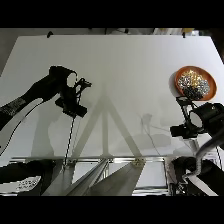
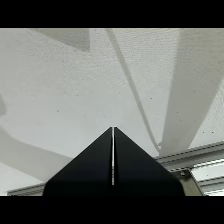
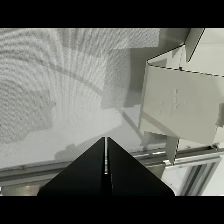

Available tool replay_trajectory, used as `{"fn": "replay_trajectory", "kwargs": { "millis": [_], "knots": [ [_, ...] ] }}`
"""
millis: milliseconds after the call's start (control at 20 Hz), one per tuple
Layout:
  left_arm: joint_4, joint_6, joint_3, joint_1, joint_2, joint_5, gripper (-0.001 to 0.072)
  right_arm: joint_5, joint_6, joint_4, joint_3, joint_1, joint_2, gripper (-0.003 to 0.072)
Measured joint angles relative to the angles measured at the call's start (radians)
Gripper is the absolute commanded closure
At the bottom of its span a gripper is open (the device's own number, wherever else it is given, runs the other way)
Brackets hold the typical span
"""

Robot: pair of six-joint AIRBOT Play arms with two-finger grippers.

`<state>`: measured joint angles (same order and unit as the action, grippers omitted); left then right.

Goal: Fold the box and place the chain.

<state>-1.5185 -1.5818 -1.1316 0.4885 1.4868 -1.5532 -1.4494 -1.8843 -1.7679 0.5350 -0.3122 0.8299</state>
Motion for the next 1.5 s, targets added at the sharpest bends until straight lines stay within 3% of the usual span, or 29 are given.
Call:
{"fn": "replay_trajectory", "kwargs": {
  "millis": [600, 900, 1050, 1200, 1250, 1300, 1350, 1400, 1500],
  "knots": [
    [0.0, 0.0, 0.0, 0.0, 0.0, 0.0, 0.0701, 0.002, 0.0, 0.0, 0.0, 0.0, 0.0, 0.0667],
    [0.0, 0.0, 0.0, 0.0, 0.0, 0.0, 0.0701, 0.126, 0.024, -0.055, 0.0, 0.006, 0.0, 0.0671],
    [0.0, 0.0, 0.0, 0.0, 0.0, 0.0, 0.0701, 0.165, 0.039, -0.125, 0.0, 0.09, 0.0, 0.0671],
    [0.0, 0.0, 0.0, 0.0, 0.0, 0.0, 0.0701, 0.209, 0.084, -0.218, 0.0, 0.29, 0.0, 0.0667],
    [0.0, 0.0, 0.0, 0.0, 0.0, 0.0, 0.0701, 0.229, 0.105, -0.252, 0.0, 0.374, 0.0, 0.0619],
    [0.0, 0.0, 0.0, 0.0, 0.0, 0.0, 0.0701, 0.257, 0.121, -0.275, 0.0, 0.459, 0.0, 0.0501],
    [0.0, 0.0, 0.0, 0.0, 0.0, 0.0, 0.0701, 0.289, 0.144, -0.294, 0.0, 0.534, 0.0, 0.0296],
    [0.0, 0.0, 0.0, 0.0, 0.0, 0.0, 0.0701, 0.319, 0.181, -0.309, 0.0, 0.608, 0.0, 0.017],
    [0.0, 0.0, 0.0, 0.0, 0.0, 0.0, 0.0701, 0.365, 0.248, -0.328, 0.0, 0.723, 0.003, 0.0183]
  ]
}}
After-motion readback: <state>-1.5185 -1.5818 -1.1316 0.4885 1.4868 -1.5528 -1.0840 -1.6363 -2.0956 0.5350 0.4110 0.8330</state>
